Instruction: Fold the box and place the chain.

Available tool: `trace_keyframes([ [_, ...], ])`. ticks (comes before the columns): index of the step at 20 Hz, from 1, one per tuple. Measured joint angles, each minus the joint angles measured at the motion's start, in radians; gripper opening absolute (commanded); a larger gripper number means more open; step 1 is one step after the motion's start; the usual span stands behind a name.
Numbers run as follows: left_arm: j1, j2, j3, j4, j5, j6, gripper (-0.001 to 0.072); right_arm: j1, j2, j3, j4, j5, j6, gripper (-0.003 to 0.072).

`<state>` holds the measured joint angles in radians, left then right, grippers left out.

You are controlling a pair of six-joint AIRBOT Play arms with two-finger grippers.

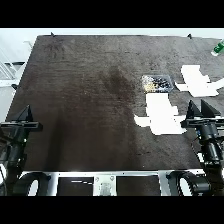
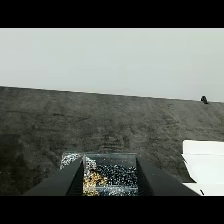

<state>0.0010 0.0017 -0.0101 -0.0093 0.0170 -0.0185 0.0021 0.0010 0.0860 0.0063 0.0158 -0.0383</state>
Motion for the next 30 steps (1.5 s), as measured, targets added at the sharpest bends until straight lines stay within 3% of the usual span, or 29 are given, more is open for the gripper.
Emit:
trace_keyframes([
  [8,0.000,0.000,0.000,0.000,0.000,0.000,0.0021,0.000,0.000,0.012,0.000,0.002,0.000,0.0431],
  [11,0.000,0.000,0.000,0.000,0.000,0.000,0.0020,0.000,-0.034,0.052,0.012,-0.048,0.027,0.0434],
  [15,0.000,0.000,0.000,0.000,0.000,0.000,0.0021,-0.008,-0.232,0.169,0.035,-0.138,0.057,0.0451],
  [19,0.000,0.000,0.000,0.000,0.000,0.000,0.0020,-0.121,-0.567,0.353,0.090,-0.129,0.076,0.0478],
  [21,0.000,0.000,0.000,0.000,0.000,0.000,0.0020,-0.240,-0.726,0.434,0.101,-0.005,0.108,0.0478],
  [23,0.000,0.000,0.000,0.000,-0.001,0.000,0.0020,-0.396,-0.867,0.504,0.020,0.197,0.225,0.0479],
  [27,0.000,0.000,0.000,0.000,0.000,0.000,0.0020,-0.710,-1.077,0.674,-0.359,0.634,0.540,0.0480],
  [30,0.000,0.000,0.000,0.000,0.000,0.000,0.0020,-0.872,-1.172,0.828,-0.605,0.884,0.698,0.0525],
])
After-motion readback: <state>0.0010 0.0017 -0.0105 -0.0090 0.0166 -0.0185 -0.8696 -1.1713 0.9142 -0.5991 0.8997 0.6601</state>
